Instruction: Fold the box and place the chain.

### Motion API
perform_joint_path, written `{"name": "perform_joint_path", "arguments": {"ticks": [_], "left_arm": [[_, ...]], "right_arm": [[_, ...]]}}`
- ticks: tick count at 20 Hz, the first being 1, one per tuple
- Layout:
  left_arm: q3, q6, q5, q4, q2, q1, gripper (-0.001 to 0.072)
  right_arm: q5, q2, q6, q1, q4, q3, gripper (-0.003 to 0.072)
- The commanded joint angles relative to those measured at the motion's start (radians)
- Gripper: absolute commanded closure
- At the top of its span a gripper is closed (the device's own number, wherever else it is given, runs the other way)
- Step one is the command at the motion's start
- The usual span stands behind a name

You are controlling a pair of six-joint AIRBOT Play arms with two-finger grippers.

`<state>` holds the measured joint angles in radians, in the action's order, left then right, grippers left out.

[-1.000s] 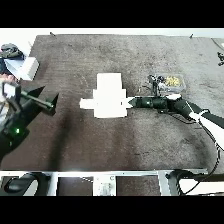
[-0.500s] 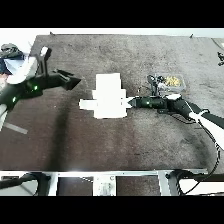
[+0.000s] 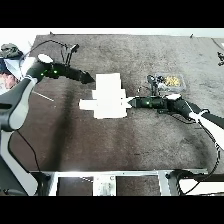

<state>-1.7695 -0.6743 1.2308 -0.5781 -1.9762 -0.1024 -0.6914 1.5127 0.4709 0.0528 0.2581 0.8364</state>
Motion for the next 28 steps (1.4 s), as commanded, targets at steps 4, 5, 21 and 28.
{"name": "perform_joint_path", "arguments": {"ticks": [4, 5, 21, 28], "left_arm": [[-0.129, -0.075, 0.097, 0.051, -0.158, -0.016, 0.0106], [-0.129, -0.072, 0.114, 0.056, -0.170, -0.022, 0.0106], [-0.129, 0.002, 0.255, 0.144, -0.245, -0.045, 0.0236], [-0.129, 0.022, 0.308, 0.139, -0.255, -0.060, 0.0545]], "right_arm": [[0.000, -0.001, -0.008, 0.000, 0.000, 0.001, 0.0700], [0.000, -0.001, -0.008, 0.000, 0.000, 0.001, 0.0700], [0.000, -0.001, -0.008, 0.000, 0.008, 0.001, 0.0700], [0.000, -0.001, -0.008, 0.000, 0.015, 0.001, 0.0700]]}}
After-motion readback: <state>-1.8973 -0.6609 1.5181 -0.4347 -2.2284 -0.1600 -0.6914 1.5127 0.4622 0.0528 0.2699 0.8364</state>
